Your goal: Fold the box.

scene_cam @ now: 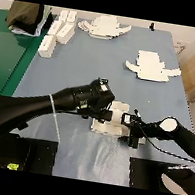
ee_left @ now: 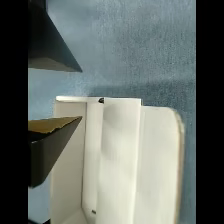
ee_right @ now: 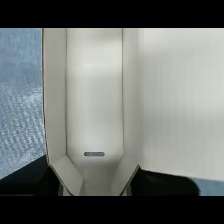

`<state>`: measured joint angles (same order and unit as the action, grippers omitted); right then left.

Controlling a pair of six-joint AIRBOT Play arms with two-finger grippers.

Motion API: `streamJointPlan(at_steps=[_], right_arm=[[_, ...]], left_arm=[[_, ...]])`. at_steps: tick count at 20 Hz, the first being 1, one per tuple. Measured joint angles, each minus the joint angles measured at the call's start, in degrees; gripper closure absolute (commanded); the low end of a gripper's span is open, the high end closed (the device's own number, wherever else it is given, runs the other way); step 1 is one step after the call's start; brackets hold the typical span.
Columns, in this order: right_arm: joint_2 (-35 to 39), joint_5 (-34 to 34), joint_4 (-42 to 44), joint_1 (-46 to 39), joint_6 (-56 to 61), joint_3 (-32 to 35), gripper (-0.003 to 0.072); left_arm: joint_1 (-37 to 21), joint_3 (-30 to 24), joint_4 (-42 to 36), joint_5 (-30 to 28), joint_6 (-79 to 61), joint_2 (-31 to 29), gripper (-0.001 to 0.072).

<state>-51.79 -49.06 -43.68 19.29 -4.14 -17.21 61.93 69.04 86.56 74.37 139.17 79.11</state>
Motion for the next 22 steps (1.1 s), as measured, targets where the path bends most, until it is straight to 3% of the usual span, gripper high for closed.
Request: streamJointPlan(at_steps=[1,2,10,14,15,16,17,18,22], right_arm=[[0.0,0.0,-0.1,0.0,0.0,0.0,0.0242],[0.0,0.0,0.0,0.0,0.0,0.0,0.0243],[0.0,0.0,0.0,0.0,0.0,0.0,0.0242],[0.0,0.0,0.0,0.0,0.0,0.0,0.0243],[0.0,0.0,0.0,0.0,0.0,0.0,0.0243],[0.0,0.0,0.0,0.0,0.0,0.0,0.0242],[0.0,0.0,0.0,0.0,0.0,0.0,0.0243],[0.0,0.0,0.0,0.0,0.0,0.0,0.0242],[0.0,0.0,0.0,0.0,0.0,0.0,0.0242]], left_arm=[[-1.5,0.1,-2.0,0.0,-2.0,-1.3,0.0615],[-3.0,0.1,-4.1,0.1,-4.1,-2.6,0.0691],[-12.9,-0.5,-11.1,5.0,-26.9,-8.7,0.0692],[-22.3,-7.7,-21.4,6.5,-53.1,-12.5,0.0691],[-24.6,-10.4,-24.0,6.0,-61.9,-14.1,0.0644],[-26.6,-13.0,-25.1,4.7,-69.4,-15.4,0.0345],[-28.6,-15.8,-26.3,2.2,-77.6,-16.9,0.0099],[-30.1,-18.6,-27.4,-0.7,-84.3,-18.1,-0.0002],[-34.8,-29.6,-33.3,-16.3,-110.1,-20.9,-0.0002]])
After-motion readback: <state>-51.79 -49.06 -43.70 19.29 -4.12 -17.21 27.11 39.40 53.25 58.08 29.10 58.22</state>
